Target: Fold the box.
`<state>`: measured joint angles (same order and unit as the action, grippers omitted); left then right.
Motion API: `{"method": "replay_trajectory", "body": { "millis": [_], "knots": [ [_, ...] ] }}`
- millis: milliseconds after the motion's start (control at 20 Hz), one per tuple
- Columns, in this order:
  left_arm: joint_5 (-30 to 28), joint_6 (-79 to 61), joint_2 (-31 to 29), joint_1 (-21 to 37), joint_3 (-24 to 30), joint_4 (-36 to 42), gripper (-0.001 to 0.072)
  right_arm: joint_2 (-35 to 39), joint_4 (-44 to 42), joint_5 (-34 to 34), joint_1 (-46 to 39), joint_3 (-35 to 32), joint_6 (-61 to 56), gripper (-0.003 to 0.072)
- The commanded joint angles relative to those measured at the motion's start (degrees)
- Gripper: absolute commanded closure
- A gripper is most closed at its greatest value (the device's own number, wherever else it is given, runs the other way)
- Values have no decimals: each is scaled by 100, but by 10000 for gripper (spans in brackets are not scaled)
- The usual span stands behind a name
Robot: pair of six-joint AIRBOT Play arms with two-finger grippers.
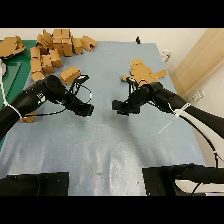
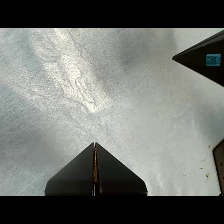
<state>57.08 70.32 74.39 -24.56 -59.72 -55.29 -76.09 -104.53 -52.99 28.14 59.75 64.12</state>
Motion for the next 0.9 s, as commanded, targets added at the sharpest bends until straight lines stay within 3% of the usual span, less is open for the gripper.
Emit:
{"method": "replay_trajectory", "body": {
  "millis": [0, 100, 150, 250, 300, 550, 700, 850],
  "knots": [
    [-2, 0, 2, 0, -4, -2, 700, -2, 26, 48, 4, 4, -4, 679],
    [-2, 0, 2, 0, -4, -2, 700, -2, 61, 48, -11, 7, -7, 676],
    [-2, 0, 2, 0, -4, -2, 700, -2, 79, 44, -83, 9, -9, 553],
    [0, 0, 2, 0, -4, 0, 700, -2, 136, 7, -531, 127, -87, 215],
    [-2, 0, 2, 0, -4, 0, 700, -2, 131, -42, -914, 254, -87, 181],
    [0, 0, 2, 0, -4, 0, 700, -413, -138, -212, -3668, 1746, 1200, 181],
    [-2, 0, 2, 0, -4, 0, 700, -1403, -905, -107, -4979, 3010, 2173, 181],
    [2, 0, 2, 0, -4, 0, 700, -2507, -1432, 262, -5608, 3954, 2618, 181]
  ]
}}
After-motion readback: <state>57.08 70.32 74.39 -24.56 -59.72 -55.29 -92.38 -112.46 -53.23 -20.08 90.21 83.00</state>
